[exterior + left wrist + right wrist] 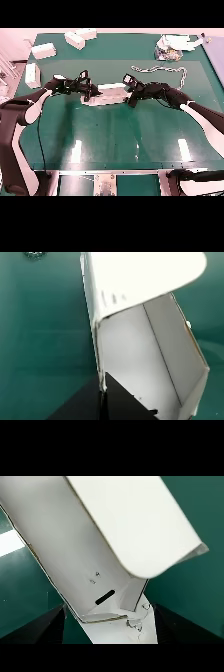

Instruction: Fold the box and place the chain.

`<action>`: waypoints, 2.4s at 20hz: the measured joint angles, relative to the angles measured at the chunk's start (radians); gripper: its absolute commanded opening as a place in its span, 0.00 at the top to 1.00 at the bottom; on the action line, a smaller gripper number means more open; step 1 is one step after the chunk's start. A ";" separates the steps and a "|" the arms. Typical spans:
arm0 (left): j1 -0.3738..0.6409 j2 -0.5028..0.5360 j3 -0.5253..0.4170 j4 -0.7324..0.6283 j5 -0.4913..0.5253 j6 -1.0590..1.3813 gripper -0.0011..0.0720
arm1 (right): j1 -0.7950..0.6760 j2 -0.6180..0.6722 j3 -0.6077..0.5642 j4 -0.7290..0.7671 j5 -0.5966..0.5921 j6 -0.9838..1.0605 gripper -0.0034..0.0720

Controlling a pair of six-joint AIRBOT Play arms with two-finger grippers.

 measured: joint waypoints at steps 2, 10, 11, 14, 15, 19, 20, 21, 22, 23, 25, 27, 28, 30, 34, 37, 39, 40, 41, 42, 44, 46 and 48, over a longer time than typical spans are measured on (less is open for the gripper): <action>0.000 0.000 0.000 0.001 0.001 -0.008 0.96 | -0.002 -0.013 0.024 -0.010 -0.005 0.000 0.10; 0.000 0.000 0.000 0.005 0.001 -0.018 0.96 | -0.012 -0.051 0.110 -0.048 -0.118 0.000 0.10; 0.000 0.000 0.000 0.006 0.001 -0.018 0.96 | -0.014 -0.060 0.123 -0.053 -0.132 0.000 0.10; 0.000 0.000 0.000 0.008 0.001 -0.018 0.96 | -0.014 -0.087 0.163 -0.072 -0.163 0.000 0.10; 0.000 0.000 0.000 0.008 0.001 -0.018 0.96 | -0.014 -0.096 0.177 -0.079 -0.174 0.000 0.10; 0.000 0.000 0.000 0.010 0.001 -0.018 0.96 | -0.018 -0.115 0.220 -0.104 -0.211 0.000 0.10; 0.000 0.000 0.000 0.010 0.001 -0.018 0.96 | -0.021 -0.118 0.229 -0.107 -0.225 0.000 0.10; 0.000 0.000 0.000 0.010 0.001 -0.018 0.96 | -0.026 -0.119 0.238 -0.112 -0.239 0.000 0.10; 0.000 0.000 0.000 0.010 0.001 -0.018 0.96 | -0.030 -0.122 0.245 -0.114 -0.253 0.000 0.10; 0.000 0.000 0.000 0.010 0.001 -0.018 0.96 | -0.034 -0.124 0.252 -0.118 -0.269 0.000 0.10; 0.000 0.000 0.000 0.011 0.001 -0.018 0.96 | -0.043 -0.132 0.268 -0.120 -0.301 0.000 0.10; 0.000 0.000 0.000 0.012 0.000 -0.018 0.96 | -0.050 -0.145 0.287 -0.121 -0.328 0.000 0.10; 0.000 0.000 0.000 0.012 0.000 -0.018 0.96 | -0.052 -0.151 0.298 -0.120 -0.341 0.000 0.10; 0.000 0.000 0.000 0.013 0.000 -0.018 0.96 | -0.055 -0.169 0.323 -0.116 -0.373 0.000 0.10; 0.000 0.000 0.000 0.015 0.000 -0.018 0.96 | -0.062 -0.193 0.368 -0.106 -0.412 0.000 0.10; 0.000 0.000 0.000 0.016 0.000 -0.018 0.96 | -0.075 -0.200 0.391 -0.097 -0.422 0.000 0.10; 0.000 0.000 0.000 0.017 0.000 -0.018 0.96 | -0.087 -0.202 0.399 -0.067 -0.426 0.000 0.10; 0.000 0.000 0.000 0.017 0.000 -0.018 0.96 | -0.094 -0.202 0.401 -0.042 -0.426 0.000 0.10; 0.000 0.000 0.000 0.017 0.000 -0.019 0.96 | -0.100 -0.202 0.403 -0.017 -0.427 0.000 0.10; 0.000 0.000 0.000 0.018 0.000 -0.019 0.96 | -0.107 -0.203 0.404 0.006 -0.430 0.000 0.10; 0.000 0.000 0.000 0.018 0.000 -0.018 0.96 | -0.119 -0.199 0.405 0.042 -0.443 0.000 0.10; 0.000 0.000 0.000 0.020 -0.003 -0.018 0.96 | -0.125 -0.191 0.405 0.072 -0.458 0.000 0.10; 0.000 0.000 -0.001 0.023 -0.008 -0.018 0.96 | -0.132 -0.178 0.405 0.086 -0.482 0.000 0.10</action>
